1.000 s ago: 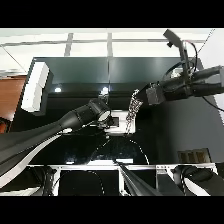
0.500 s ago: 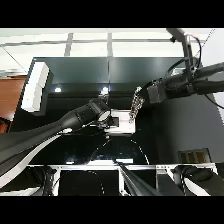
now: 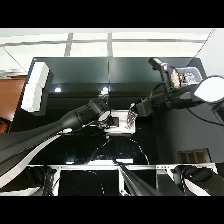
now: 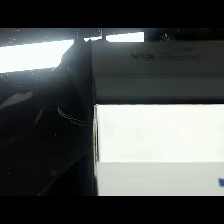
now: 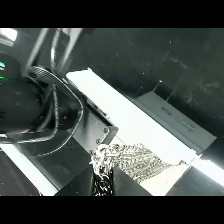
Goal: Fold the box and place the chain.
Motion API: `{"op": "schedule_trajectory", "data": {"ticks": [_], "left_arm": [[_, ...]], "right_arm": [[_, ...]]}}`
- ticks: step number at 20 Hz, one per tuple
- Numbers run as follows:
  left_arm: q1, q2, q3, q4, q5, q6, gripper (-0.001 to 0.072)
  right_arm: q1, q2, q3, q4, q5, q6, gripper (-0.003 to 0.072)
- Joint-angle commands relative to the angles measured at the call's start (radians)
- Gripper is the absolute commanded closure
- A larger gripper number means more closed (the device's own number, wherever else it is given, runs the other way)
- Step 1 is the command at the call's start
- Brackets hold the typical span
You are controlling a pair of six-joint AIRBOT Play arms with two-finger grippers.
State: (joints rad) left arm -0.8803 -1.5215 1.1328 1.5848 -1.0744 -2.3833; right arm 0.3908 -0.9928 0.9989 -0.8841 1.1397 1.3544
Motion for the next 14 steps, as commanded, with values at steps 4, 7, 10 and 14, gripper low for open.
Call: {"op": "schedule_trajectory", "data": {"ticks": [4,7,10,14], "left_arm": [[0.000,0.000,0.001,0.000,0.000,0.000,0.0684],[0.000,0.000,0.001,0.000,0.000,0.000,0.0684],[0.000,0.000,0.001,0.000,0.000,0.000,0.0684],[0.000,0.000,0.001,0.000,0.000,0.000,0.0684]], "right_arm": [[0.029,-0.034,-0.043,-0.011,-0.054,0.003,0.0671],[0.046,-0.045,-0.096,-0.011,-0.070,0.003,0.0670],[0.089,-0.064,-0.173,-0.010,-0.209,0.003,0.0578],[0.036,-0.037,-0.170,-0.096,-0.134,0.004,0.0352]]}}
